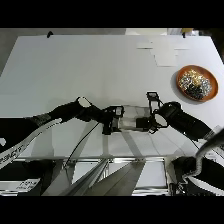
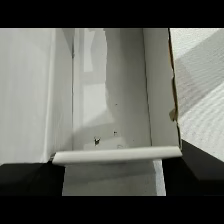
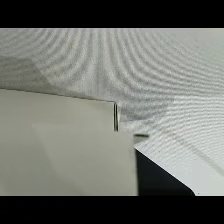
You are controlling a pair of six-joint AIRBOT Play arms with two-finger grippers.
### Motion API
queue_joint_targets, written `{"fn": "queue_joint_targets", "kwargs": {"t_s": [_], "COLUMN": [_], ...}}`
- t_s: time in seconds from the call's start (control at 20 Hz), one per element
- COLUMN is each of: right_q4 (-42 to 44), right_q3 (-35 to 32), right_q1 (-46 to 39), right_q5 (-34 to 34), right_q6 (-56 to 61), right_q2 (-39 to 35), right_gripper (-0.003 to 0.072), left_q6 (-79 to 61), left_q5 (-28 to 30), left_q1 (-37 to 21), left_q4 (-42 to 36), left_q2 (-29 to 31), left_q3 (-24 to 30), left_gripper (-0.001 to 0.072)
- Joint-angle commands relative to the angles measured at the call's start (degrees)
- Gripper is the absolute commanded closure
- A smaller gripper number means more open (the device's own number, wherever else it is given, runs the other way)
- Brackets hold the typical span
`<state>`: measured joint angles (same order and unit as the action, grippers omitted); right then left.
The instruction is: Fold the box and place the chain.
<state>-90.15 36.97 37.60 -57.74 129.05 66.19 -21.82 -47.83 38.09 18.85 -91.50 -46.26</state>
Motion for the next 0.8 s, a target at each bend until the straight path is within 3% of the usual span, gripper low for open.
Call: {"fn": "queue_joint_targets", "kwargs": {"t_s": [0.0, 0.05, 0.25, 0.35, 0.75], "right_q4": [-0.1, 0.0, 0.0, 0.0, -0.1], "right_q3": [0.0, 0.0, 0.0, 0.0, 0.0], "right_q1": [0.3, 0.3, 0.3, 0.3, 0.3], "right_q5": [-0.4, -0.3, -0.3, 0.2, -0.1], "right_q6": [0.4, 0.5, 0.6, 0.6, 1.6], "right_q2": [0.3, 0.3, 0.3, 0.3, 2.3], "right_gripper": [0.0581, 0.0669, 0.0668, 0.0620, 0.0618], "left_q6": [0.0, 0.0, 0.0, 0.0, 0.0], "left_q5": [0.0, 0.0, 0.0, 0.0, 0.0], "left_q1": [0.0, 0.0, 0.0, 0.0, 0.0], "left_q4": [0.0, 0.0, 0.0, 0.0, 0.0], "left_q2": [0.0, 0.0, 0.0, 0.0, 0.0], "left_q3": [0.0, 0.0, 0.0, 0.0, 0.0], "left_gripper": [0.0575, 0.0575, 0.0575, 0.0575, 0.0575]}}
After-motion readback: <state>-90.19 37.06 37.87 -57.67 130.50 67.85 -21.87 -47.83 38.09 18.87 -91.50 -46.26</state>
